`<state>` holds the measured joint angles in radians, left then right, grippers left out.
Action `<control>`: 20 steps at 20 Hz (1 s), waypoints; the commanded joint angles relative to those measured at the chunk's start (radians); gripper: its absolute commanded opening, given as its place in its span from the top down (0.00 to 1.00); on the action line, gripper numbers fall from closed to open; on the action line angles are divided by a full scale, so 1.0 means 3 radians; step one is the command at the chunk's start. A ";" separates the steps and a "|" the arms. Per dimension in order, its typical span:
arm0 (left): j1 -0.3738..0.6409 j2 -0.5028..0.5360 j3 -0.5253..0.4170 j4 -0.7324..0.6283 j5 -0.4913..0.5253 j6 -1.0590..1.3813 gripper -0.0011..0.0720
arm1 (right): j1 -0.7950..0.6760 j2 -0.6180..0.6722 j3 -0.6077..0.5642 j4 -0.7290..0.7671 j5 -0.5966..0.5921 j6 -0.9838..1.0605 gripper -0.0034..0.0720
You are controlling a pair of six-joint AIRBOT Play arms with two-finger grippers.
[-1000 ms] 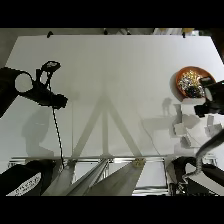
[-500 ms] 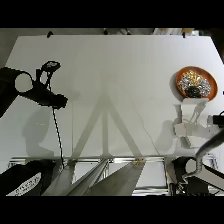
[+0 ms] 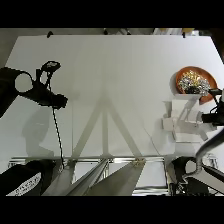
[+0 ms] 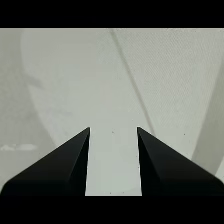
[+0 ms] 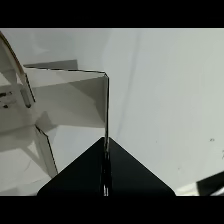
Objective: Fold the box and place the chain.
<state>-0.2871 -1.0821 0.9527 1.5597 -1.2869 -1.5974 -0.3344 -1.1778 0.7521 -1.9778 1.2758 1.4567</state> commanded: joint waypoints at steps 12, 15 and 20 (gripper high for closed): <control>0.0001 0.0003 -0.0001 -0.0015 0.0038 0.0084 0.53 | 0.1690 0.1297 -0.0994 0.2229 -0.0796 -0.0145 0.94; 0.0001 -0.0003 -0.0003 -0.0156 0.0282 0.0086 0.51 | 0.1881 0.1297 -0.0994 0.2248 -0.0900 -0.0098 0.94; -0.0022 -0.0228 -0.0010 -0.0647 0.0702 0.0220 0.04 | 0.1956 0.1297 -0.0994 0.2255 -0.0914 -0.0046 0.94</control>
